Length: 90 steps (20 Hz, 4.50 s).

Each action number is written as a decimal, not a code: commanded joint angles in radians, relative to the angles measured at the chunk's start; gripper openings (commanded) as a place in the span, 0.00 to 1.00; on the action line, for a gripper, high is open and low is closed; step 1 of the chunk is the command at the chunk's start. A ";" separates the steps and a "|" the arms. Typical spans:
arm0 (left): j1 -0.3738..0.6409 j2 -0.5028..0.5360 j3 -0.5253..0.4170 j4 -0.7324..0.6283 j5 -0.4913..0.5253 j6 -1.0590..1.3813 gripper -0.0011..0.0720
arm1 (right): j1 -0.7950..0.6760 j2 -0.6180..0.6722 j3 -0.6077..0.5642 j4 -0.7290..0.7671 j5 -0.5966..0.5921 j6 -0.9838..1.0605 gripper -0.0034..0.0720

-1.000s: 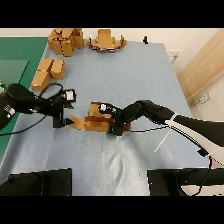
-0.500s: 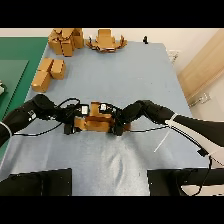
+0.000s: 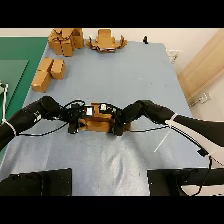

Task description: Fold the box.

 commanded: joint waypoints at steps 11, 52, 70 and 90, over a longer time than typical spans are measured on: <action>-0.076 -0.031 0.002 -0.089 0.016 0.018 0.24 | 0.001 0.000 0.000 0.000 -0.001 0.001 0.05; 0.203 -0.152 0.016 -0.140 -0.275 -0.942 0.03 | 0.002 0.000 0.000 0.016 -0.001 0.001 0.05; 0.222 -0.111 0.069 -0.342 -0.369 -0.727 0.38 | 0.002 0.001 0.000 0.016 -0.036 0.001 0.05; 0.409 -0.121 0.063 -0.041 -0.308 -1.199 0.03 | 0.001 0.001 0.000 0.016 -0.045 0.000 0.05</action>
